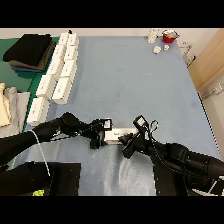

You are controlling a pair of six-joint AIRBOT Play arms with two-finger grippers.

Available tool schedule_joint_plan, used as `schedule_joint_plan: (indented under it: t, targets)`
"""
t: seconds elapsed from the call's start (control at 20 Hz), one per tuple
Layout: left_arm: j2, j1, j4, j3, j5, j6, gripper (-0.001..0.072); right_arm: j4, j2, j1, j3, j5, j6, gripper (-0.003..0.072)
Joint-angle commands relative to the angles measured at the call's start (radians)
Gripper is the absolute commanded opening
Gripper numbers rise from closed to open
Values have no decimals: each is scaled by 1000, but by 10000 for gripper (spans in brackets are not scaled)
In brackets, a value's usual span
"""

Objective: Fold the box.

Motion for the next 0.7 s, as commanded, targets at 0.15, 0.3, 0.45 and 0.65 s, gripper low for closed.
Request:
schedule_joint_plan:
  t: [0.15, 0.3, 0.45, 0.65]
  targets:
    - [0, 1, 0, 0, 0, 0, 521, -1, 1, 1, 10, 9, 0, 4]
    - [0, 1, 0, 0, 0, 0, 521, -5, 26, 1, 10, 12, -1, 4]
    - [0, 1, 0, 0, 0, 0, 521, -66, 92, 1, 10, 17, -1, 4]
    - [0, 1, 0, 0, 0, 0, 521, -111, 131, 0, 9, 16, -1, 5]
